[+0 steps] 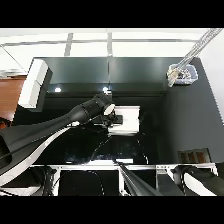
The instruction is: Fold the box and place the chain.
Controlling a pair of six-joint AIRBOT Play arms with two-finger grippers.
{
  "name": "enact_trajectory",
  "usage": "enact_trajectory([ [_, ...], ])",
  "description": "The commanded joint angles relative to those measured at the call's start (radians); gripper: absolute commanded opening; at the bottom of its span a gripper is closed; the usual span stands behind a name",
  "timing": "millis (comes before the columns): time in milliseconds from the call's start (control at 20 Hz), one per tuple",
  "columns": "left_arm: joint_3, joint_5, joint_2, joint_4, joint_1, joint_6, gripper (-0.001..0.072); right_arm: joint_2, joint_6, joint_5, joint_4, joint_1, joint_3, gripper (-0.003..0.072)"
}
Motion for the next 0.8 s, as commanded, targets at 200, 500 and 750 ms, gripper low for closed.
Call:
enact_trajectory([
  [200, 0.000, 0.007, 0.000, 0.000, 0.000, 0.000, 0.0027, 0.064, -0.089, 0.139, 0.154, 0.186, -0.187, 0.0002],
  [500, 0.000, 0.006, 0.000, 0.000, 0.000, 0.000, 0.0027, 0.063, -0.140, 0.129, 0.292, 0.216, -0.205, 0.0002],
  [750, 0.000, 0.006, 0.000, 0.000, 0.000, 0.000, 0.0027, 0.063, -0.143, 0.123, 0.325, 0.229, -0.216, 0.0002],
])
